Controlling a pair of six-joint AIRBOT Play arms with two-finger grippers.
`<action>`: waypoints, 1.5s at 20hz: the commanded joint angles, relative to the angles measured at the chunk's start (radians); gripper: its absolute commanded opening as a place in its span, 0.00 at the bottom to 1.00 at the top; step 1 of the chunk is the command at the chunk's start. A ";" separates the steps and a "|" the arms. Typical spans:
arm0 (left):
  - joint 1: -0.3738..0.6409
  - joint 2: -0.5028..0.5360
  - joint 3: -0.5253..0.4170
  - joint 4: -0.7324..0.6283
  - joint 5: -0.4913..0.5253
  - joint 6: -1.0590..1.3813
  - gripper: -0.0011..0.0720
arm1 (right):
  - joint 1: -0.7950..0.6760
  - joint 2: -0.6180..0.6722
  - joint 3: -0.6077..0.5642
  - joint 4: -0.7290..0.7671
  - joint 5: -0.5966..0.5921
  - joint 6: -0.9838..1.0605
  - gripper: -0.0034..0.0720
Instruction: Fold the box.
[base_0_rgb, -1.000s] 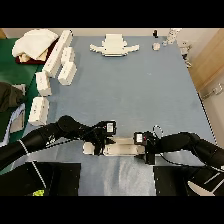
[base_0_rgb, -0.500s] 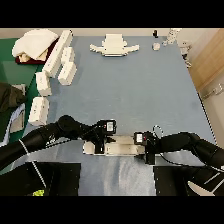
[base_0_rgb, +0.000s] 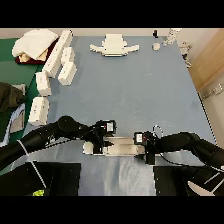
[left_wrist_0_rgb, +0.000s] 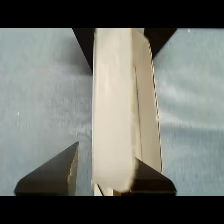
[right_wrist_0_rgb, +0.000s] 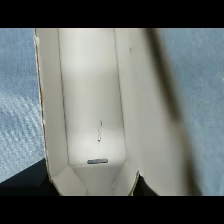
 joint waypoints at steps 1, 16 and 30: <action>0.046 0.103 0.001 0.179 -0.058 -0.321 0.44 | 0.000 0.001 0.001 0.000 0.000 0.000 0.72; -0.066 0.156 0.027 0.006 -0.146 -1.075 0.03 | 0.000 0.001 0.001 -0.007 0.000 0.000 0.72; 0.053 -0.272 0.171 -0.010 -0.109 -1.172 0.03 | 0.000 0.001 0.001 -0.007 0.000 0.000 0.72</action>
